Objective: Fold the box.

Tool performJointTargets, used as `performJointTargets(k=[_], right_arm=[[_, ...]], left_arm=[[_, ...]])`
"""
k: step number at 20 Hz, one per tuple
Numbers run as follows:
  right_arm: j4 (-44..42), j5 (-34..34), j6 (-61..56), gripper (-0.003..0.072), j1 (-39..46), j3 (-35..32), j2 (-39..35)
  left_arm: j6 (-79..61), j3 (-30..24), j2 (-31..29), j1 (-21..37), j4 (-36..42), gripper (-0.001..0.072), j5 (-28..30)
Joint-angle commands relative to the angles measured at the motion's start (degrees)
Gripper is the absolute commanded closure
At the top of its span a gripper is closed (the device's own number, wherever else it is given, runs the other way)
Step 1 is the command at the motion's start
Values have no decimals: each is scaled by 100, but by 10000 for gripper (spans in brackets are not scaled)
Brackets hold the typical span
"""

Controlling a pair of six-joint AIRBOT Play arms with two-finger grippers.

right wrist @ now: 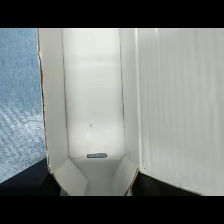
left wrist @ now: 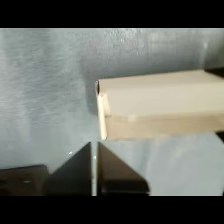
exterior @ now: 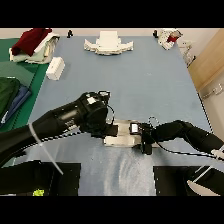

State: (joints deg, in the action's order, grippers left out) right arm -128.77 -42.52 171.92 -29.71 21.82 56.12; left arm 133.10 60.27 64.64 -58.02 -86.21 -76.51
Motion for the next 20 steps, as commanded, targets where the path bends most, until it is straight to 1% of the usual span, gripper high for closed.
performJointTargets(k=[1, 3, 5, 6, 7, 8, 9, 10, 11, 12, 13, 14, 15, 17, 20], right_arm=[[-2, 0, 0, 140, -4, 0, 0], [-2, 2, 0, 139, -4, 0, 0], [-2, 2, 0, 139, -4, 0, 0], [-2, 0, 0, 139, -4, 0, 0], [-2, 0, 0, 139, -4, 0, 0], [-2, 0, 0, 139, -4, 0, 0], [-2, 2, 0, 139, -4, 0, 0], [-2, 2, 0, 139, -4, 0, 0], [-2, 2, 0, 139, -4, 0, 0], [-2, 2, 0, 139, -4, 0, 0], [-2, 2, 0, 139, -2, 0, 0], [-2, 0, 0, 140, -2, 0, 0], [-2, 2, 0, 139, -4, 0, 0], [-2, 2, 0, 139, -4, 0, 0], [-2, 2, 0, 139, -4, 0, 0]], left_arm=[[-494, -17, -667, -24, -59, 697, -289], [-992, -22, -673, -20, -116, 697, -131], [-1829, -68, -671, -22, -116, 697, 144], [-2218, -105, -688, -22, -129, 697, 136], [-2643, -197, -752, 9, -92, 698, 142], [-3117, -378, -914, 173, 52, 698, 280], [-3786, -619, -1132, 402, 282, 698, 520], [-4920, -890, -1357, 704, 723, 698, 715], [-6518, -1176, -1582, 1078, 1497, 697, 734], [-7823, -1451, -1751, 1469, 2225, 693, 772], [-8658, -1690, -1845, 1794, 2621, 464, 925], [-9143, -1926, -1893, 2063, 2809, 50, 1276], [-9573, -2170, -1893, 2304, 2933, 23, 1703], [-10675, -2645, -1849, 2588, 3230, 23, 2378], [-12402, -3292, -1648, 2782, 3847, 23, 2979]])
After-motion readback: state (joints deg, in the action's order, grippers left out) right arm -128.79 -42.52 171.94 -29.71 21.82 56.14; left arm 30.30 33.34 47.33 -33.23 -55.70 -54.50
